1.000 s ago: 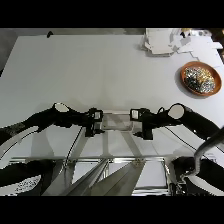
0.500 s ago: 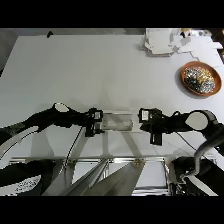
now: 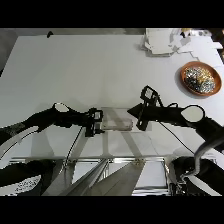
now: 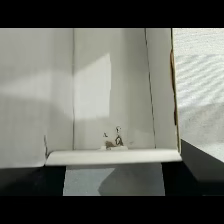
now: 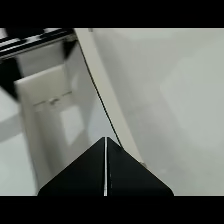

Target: Fold the box and place the chain.

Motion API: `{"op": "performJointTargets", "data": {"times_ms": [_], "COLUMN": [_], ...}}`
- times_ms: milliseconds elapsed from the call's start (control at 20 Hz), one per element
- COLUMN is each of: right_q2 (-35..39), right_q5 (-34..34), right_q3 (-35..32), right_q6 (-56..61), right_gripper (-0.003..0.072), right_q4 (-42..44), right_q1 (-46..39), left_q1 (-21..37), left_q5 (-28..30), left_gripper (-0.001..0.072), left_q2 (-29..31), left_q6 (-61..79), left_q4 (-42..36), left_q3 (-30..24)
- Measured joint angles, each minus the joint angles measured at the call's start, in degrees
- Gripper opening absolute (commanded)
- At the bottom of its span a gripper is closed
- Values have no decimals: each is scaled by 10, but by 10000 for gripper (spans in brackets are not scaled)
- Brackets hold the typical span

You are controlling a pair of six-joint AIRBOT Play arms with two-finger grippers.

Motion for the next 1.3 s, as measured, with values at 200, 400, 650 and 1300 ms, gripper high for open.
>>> {"op": "performJointTargets", "data": {"times_ms": [200,400,650,1300], "right_q2": [-62,-85,-92,94], "right_q5": [-62,-77,-74,186], "right_q3": [0,0,0,43], "right_q6": [16,30,79,104], "right_gripper": [22,22,23,158], "right_q4": [22,19,-26,-289], "right_q1": [0,0,0,0], "left_q1": [0,0,0,0], "left_q5": [0,-1,-1,-1], "left_gripper": [14,14,14,14], "left_q2": [0,0,0,0], "left_q6": [0,0,0,0], "left_q4": [0,0,0,0], "left_q3": [0,0,0,0]}}
